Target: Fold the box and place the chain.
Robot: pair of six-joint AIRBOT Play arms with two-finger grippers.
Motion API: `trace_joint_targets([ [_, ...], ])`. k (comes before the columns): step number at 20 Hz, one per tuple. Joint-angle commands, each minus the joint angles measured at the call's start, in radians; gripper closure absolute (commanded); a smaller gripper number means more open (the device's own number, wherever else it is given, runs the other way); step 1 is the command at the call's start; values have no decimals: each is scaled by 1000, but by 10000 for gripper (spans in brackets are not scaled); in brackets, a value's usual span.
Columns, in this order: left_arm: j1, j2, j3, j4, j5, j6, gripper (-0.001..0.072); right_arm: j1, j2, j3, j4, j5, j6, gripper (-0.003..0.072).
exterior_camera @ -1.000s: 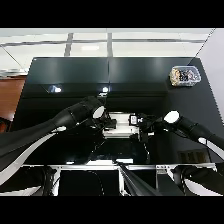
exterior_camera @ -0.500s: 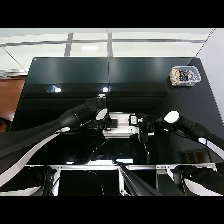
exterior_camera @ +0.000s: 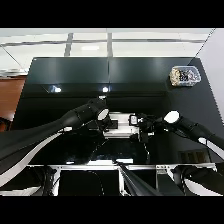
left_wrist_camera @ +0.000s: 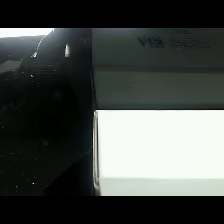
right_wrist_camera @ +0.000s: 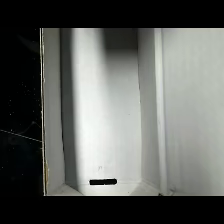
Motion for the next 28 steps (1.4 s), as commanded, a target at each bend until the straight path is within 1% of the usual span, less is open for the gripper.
trace_joint_targets([
  [1,0,-2,0,-14,1,0,682,0,0,0,1,-1,2,620],
  [2,0,-2,0,-16,1,0,677,0,0,0,1,-1,2,620],
  [3,0,-1,0,-20,5,0,636,0,0,0,1,-1,2,620],
  [5,0,-2,0,-33,5,2,279,0,0,0,1,-1,2,620],
  [6,0,-2,0,-34,5,2,216,0,0,0,1,-1,2,620],
  [7,0,-2,0,-35,4,3,218,0,0,0,1,-1,2,620],
  [8,1,-2,0,-37,-1,11,255,0,0,0,1,-1,2,620],
  [9,1,-1,0,-37,-4,27,523,0,0,0,1,-1,2,620],
  [10,0,-1,0,-37,-3,55,684,0,0,0,1,-1,2,620],
  [28,0,-1,0,-40,4,54,683,0,0,0,1,-1,2,620],
])
